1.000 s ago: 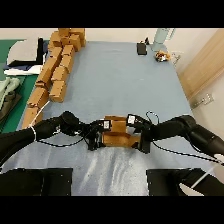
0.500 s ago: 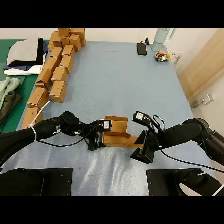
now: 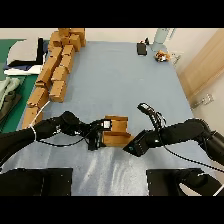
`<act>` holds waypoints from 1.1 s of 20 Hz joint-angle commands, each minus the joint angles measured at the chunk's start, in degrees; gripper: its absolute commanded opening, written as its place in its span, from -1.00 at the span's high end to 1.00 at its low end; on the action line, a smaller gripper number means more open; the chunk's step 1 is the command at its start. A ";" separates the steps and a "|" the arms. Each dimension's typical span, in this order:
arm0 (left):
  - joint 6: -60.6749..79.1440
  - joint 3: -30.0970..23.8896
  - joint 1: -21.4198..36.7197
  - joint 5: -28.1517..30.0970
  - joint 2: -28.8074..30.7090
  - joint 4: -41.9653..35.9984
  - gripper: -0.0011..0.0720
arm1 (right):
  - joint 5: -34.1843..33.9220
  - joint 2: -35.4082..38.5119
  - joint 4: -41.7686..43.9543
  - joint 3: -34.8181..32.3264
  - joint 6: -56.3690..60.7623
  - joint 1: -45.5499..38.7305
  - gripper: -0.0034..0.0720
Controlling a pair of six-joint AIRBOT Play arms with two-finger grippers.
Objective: Fold the box.
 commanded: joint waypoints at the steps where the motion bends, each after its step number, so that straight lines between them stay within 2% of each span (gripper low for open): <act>1: -1.60 0.07 0.11 2.49 0.09 -0.46 -0.47 | 1.90 0.02 0.26 0.02 2.51 -0.02 -1.00; 9: -1.60 0.28 0.09 2.45 0.07 -1.57 -0.47 | 3.15 0.02 -0.31 0.02 2.45 -0.04 -1.00; 13: -1.29 0.28 0.02 2.23 0.07 -1.53 -0.47 | 7.39 -0.02 -0.11 0.02 3.34 -0.02 -1.00; 18: 0.33 0.24 0.00 1.99 -0.28 -1.42 -0.47 | 10.40 -2.86 -0.09 0.02 10.32 0.20 -0.99; 22: 0.13 0.24 0.00 1.99 -0.35 -1.42 -0.47 | 17.97 -7.15 0.50 0.04 14.27 0.20 -0.95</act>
